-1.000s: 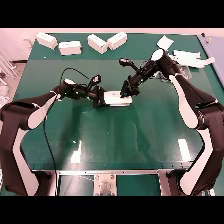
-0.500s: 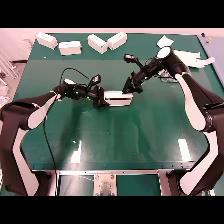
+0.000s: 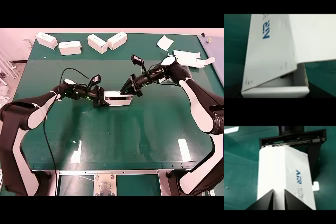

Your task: Fold the box and place the chain.

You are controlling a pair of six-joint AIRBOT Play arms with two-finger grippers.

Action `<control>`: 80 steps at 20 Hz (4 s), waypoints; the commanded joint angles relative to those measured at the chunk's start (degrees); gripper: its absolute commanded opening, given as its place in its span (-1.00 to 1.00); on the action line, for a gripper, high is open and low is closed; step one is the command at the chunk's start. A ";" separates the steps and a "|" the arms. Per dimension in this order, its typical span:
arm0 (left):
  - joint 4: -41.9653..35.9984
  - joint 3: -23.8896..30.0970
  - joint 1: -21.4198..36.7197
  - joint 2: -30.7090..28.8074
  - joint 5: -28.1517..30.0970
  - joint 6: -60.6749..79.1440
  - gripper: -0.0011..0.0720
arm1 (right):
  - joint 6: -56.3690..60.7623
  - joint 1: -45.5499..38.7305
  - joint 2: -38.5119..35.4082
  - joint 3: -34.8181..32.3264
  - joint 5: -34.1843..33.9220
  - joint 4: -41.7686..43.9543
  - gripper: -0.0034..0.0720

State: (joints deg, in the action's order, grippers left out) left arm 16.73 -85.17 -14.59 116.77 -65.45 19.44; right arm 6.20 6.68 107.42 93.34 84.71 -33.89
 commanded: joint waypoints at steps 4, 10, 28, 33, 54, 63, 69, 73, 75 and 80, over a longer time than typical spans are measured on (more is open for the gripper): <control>0.02 0.00 0.04 -0.04 0.07 0.02 0.49 | -6.75 0.09 -0.13 -2.25 -4.76 0.42 -0.36; 0.02 0.00 0.04 -0.04 0.04 0.02 0.49 | -6.86 0.09 -0.13 -2.32 -3.76 0.24 -0.12; 0.04 0.00 0.04 -0.04 0.07 0.02 0.49 | -12.72 0.70 -0.57 -6.45 -7.98 0.72 -0.27; 0.04 0.00 0.04 -0.02 0.04 0.02 0.49 | -13.33 1.22 -1.95 -6.34 -8.28 2.03 -0.27; 0.04 0.00 0.04 -0.02 0.04 0.02 0.49 | -12.90 1.79 -3.89 -6.82 -12.33 -2.78 0.70; 0.04 0.00 0.04 -0.04 0.02 0.02 0.49 | -12.44 1.68 -5.18 -6.82 -5.46 -1.57 0.23; 0.04 0.00 0.04 -0.02 0.00 0.02 0.49 | -13.20 1.33 -5.35 -8.90 -12.66 -1.86 0.03; 0.07 0.00 0.04 -0.04 -0.11 0.00 0.49 | -15.19 1.46 -5.22 -9.66 -14.12 -1.73 -0.52; 0.07 0.00 0.04 -0.04 -0.11 -0.11 0.49 | -15.19 1.31 -5.25 -9.73 -12.39 -1.66 -0.54; 0.07 0.00 0.04 -0.02 -0.09 -0.11 0.49 | -14.93 0.81 -5.29 -9.73 -3.63 -1.68 -0.03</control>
State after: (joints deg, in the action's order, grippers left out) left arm 16.82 -85.17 -14.59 116.77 -65.56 19.38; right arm -8.99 7.81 102.17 83.68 77.41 -35.59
